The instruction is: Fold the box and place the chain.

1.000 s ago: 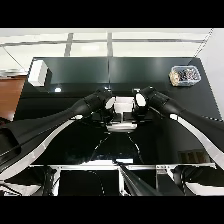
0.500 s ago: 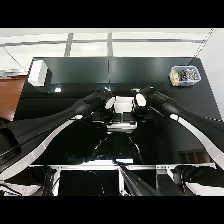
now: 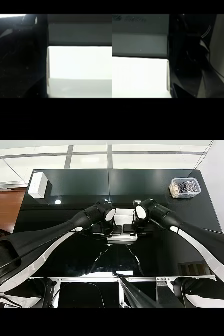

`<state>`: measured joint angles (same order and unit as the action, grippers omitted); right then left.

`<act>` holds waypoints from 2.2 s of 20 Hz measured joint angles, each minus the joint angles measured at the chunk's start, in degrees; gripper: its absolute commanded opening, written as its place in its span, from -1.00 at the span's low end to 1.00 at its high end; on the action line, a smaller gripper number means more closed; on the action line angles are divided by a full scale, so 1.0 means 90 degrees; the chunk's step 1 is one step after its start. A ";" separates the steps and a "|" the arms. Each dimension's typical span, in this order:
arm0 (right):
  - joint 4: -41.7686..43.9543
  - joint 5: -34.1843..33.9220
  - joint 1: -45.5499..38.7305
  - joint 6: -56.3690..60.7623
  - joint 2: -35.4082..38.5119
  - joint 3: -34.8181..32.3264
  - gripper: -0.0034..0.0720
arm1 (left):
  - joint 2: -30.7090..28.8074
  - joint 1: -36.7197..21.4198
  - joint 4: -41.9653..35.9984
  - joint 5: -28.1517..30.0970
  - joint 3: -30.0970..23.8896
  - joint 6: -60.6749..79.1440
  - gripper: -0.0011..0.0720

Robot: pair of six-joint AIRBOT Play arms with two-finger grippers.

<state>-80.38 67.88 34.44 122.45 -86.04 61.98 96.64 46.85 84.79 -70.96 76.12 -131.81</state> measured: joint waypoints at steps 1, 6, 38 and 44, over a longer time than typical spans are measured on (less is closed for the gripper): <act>-0.0002 0.0002 0.0000 0.0017 -0.0015 0.0000 -0.22 | 0.0000 0.0000 0.0000 0.0000 0.0000 0.0000 -0.90; -0.0005 0.0012 -0.0002 0.0041 -0.0061 0.0000 -0.73 | 0.0000 0.0000 0.0002 -0.0002 0.0000 -0.0007 -0.90; -0.2679 -0.1688 -0.3840 -0.1035 0.1467 0.0559 1.00 | 0.0000 -0.0143 -0.0019 -0.0010 0.0000 -0.0010 -0.89; -0.0911 -0.1093 -0.5090 -0.1239 -0.1127 0.3262 0.79 | 0.0000 -0.0143 -0.0032 -0.0155 0.0000 -0.0007 -0.89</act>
<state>-88.58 58.04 -11.38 111.31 -96.18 91.33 96.64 45.56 84.51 -72.36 76.12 -131.87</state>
